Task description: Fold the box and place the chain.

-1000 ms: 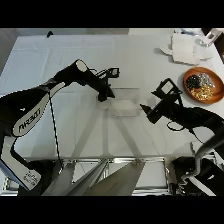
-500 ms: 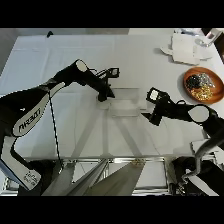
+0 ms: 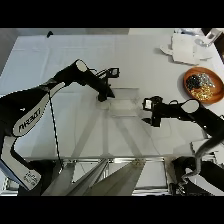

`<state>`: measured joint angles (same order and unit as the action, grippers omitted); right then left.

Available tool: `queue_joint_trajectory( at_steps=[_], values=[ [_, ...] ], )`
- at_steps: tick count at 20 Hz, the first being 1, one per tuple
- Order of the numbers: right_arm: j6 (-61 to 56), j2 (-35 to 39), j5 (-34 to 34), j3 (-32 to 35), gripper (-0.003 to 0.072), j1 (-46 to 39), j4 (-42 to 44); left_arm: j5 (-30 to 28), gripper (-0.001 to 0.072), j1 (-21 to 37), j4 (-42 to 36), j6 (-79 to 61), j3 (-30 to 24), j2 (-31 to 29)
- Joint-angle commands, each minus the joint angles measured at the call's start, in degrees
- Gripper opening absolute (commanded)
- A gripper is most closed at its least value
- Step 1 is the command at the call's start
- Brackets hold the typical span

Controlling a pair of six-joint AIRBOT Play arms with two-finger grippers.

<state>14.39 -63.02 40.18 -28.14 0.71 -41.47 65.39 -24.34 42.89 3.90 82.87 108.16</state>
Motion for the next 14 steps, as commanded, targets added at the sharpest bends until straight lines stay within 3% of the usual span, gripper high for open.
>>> queue_joint_trajectory(
  at_steps=[1,8,11,14],
  values=[
    [7.7,-4.6,-3.3,0.0,0.0707,-0.1,10.8,0.0,0.001,0.0,0.0,0.0,0.0,0.0],
    [9.4,-7.2,-5.7,-0.1,0.0707,-0.1,16.8,0.0,0.001,0.0,0.0,0.0,0.0,0.0],
    [3.8,-7.2,-9.6,-0.5,0.0707,-0.1,17.5,0.0,0.001,0.0,0.0,0.0,0.0,0.0],
    [1.8,-7.2,-9.0,-2.0,0.0707,-0.1,17.4,0.0,0.001,0.0,0.0,0.0,0.0,0.0]
  ],
)
